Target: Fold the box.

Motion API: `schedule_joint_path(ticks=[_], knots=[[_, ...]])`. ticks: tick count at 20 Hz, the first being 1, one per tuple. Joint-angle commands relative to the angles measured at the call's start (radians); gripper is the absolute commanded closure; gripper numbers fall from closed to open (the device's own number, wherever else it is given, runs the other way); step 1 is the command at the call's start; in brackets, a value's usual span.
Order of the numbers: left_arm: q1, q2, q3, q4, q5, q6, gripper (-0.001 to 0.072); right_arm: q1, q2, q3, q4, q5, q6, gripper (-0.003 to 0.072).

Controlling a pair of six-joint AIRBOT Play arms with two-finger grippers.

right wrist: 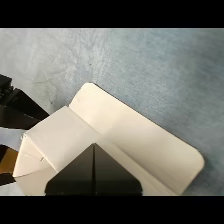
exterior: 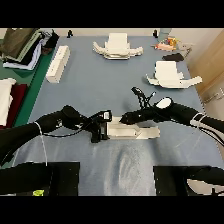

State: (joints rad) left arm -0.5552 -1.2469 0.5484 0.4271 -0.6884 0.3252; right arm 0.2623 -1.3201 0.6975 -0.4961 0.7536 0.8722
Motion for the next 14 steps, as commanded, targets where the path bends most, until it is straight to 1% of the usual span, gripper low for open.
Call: schedule_joint_path(ticks=[1, 5, 6, 8, 11, 14], knots=[[0.000, 0.000, 0.001, 0.000, 0.000, -0.001, 0.0245, 0.000, 0.023, 0.016, -0.002, 0.001, -0.010, 0.0681], [0.000, 0.000, 0.001, 0.000, 0.000, -0.001, 0.0245, -0.001, 0.130, 0.042, -0.040, 0.004, -0.009, 0.0681], [0.000, 0.000, 0.001, -0.001, 0.000, -0.002, 0.0245, -0.001, 0.167, 0.042, -0.060, 0.021, -0.009, 0.0681], [0.000, 0.000, 0.001, -0.001, 0.000, -0.001, 0.0245, -0.001, 0.245, 0.042, -0.110, 0.095, -0.005, 0.0681], [0.000, 0.000, 0.001, 0.000, 0.000, -0.001, 0.0245, 0.000, 0.359, 0.040, -0.187, 0.247, 0.020, 0.0681], [0.000, 0.000, 0.001, 0.000, 0.000, -0.002, 0.0245, 0.008, 0.460, -0.005, -0.239, 0.338, -0.024, 0.0680]])
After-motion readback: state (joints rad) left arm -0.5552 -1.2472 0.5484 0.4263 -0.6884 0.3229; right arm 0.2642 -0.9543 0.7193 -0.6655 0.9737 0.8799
